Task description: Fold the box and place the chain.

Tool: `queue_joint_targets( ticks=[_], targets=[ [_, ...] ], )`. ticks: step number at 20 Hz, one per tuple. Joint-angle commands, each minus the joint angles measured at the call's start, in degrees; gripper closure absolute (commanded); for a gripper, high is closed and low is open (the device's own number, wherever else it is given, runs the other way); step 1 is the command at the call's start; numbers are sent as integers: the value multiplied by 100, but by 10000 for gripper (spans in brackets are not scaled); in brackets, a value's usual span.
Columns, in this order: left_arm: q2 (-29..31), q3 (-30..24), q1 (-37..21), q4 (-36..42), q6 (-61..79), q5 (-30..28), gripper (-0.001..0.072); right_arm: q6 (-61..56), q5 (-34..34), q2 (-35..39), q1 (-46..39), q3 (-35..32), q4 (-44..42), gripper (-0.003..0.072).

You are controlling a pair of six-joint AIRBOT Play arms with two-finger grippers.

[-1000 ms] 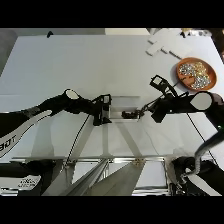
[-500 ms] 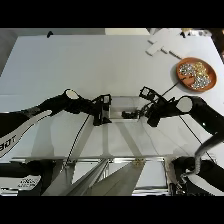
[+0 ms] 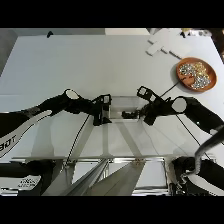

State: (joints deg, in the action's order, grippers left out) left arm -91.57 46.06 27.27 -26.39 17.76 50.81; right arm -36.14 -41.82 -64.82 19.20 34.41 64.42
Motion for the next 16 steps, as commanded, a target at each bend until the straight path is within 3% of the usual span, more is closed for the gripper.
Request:
queue_joint_targets(
  ticks=[1,8,10,16],
  targets=[
    [-2,2,-4,0,0,0,319,4,269,-247,157,-4,-37,577],
    [0,0,-4,0,0,0,319,-42,555,-376,162,-9,-68,591],
    [-2,2,-4,0,0,0,319,-140,584,-376,162,-9,-63,634],
    [0,2,-4,0,0,0,319,-136,588,-376,162,-55,-61,622]
  ],
)
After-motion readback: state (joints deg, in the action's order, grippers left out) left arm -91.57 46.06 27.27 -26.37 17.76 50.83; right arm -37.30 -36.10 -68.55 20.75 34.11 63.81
